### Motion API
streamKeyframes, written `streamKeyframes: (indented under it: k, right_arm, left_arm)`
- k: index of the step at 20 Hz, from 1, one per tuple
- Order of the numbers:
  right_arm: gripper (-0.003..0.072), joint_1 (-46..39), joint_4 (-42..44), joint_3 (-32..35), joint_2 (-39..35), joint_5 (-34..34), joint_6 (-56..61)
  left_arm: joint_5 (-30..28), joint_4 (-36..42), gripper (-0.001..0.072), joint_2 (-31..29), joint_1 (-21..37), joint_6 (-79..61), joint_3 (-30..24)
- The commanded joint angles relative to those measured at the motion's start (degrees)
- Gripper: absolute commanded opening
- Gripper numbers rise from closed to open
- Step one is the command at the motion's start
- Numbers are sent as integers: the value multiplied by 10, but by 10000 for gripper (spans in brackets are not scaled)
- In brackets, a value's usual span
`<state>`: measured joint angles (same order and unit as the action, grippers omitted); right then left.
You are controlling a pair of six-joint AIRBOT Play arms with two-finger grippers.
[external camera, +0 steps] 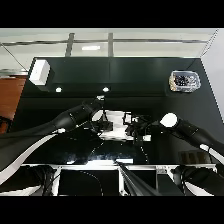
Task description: Fold the box and place the chain.
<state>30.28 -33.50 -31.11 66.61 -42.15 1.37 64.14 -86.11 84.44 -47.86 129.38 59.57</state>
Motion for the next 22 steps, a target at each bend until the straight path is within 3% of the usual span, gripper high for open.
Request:
streamKeyframes:
  k: [1, 5, 6, 7, 8, 9, 10, 11, 12, 13, 15, 18, 22]
  right_arm:
    - [119, 17, 18, 0, 18, 25, 3]
    - [142, 16, 0, 0, 18, 24, 4]
    - [297, 16, 0, 0, 18, 25, 6]
    - [377, 16, 0, 0, 18, 26, 6]
    - [113, 16, -3, 0, 17, 26, 6]
    - [100, 16, -6, 0, 17, 26, 6]
    - [239, 16, -6, 0, 17, 26, 8]
    - [274, 16, -6, 0, 17, 25, 12]
    - [96, 16, -6, 0, 17, 25, 12]
    - [14, 16, -6, 0, 17, 26, 12]
    - [11, 13, -9, 0, 5, 30, 42]
    - [11, -46, -34, -1, -60, 7, 193]
    - [12, -232, -93, 0, -156, -148, 459]
  left_arm:
    - [-5, 0, 29, 0, 0, 1, 0]
    - [-5, 0, 29, 0, 0, 1, 0]
    - [-6, 0, 29, 0, 0, 1, 0]
    - [-6, 0, 29, 0, 0, 1, 0]
    - [-6, 0, 29, 0, 0, 1, 0]
    - [-6, 0, 29, 0, 0, 1, 0]
    - [-5, 0, 28, 0, 0, 1, 0]
    - [-5, 1, 29, 0, 0, 1, 0]
    - [-5, 1, 29, 0, 0, 1, 0]
    - [-5, 1, 29, 0, 0, 1, 0]
    - [-4, 0, 29, 0, 0, 1, 0]
    - [-5, 1, 29, 0, 0, 1, 0]
    - [-4, 2, 29, 0, 0, 1, 0]
